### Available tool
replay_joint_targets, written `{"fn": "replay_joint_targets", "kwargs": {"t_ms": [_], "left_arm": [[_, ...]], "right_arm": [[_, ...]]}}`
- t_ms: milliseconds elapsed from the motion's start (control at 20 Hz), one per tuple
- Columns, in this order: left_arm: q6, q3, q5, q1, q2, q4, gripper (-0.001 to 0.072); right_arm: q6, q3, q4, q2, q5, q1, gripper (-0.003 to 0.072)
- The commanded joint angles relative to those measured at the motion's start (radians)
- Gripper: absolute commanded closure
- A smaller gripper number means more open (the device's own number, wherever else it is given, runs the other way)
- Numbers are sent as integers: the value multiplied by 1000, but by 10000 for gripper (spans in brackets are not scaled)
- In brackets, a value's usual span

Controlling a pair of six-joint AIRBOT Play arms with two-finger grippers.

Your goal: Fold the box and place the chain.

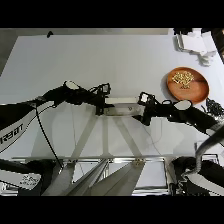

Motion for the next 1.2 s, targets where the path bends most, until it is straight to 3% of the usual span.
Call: {"fn": "replay_joint_targets", "kwargs": {"t_ms": [0,400,850,950,1050,1150], "left_arm": [[0,0,-1,0,0,0,701],[0,0,-1,0,0,0,701],[0,0,0,0,0,0,701],[0,0,-1,0,0,0,701],[0,0,0,0,0,0,701],[0,0,-1,0,0,0,701]], "right_arm": [[-93,6,50,-35,29,0,1],[-116,143,45,-214,214,-90,0],[-218,148,48,-279,211,-21,11],[-216,148,52,-279,207,-21,28],[-216,148,51,-278,207,-21,174],[-216,148,51,-278,208,-21,176]]}}
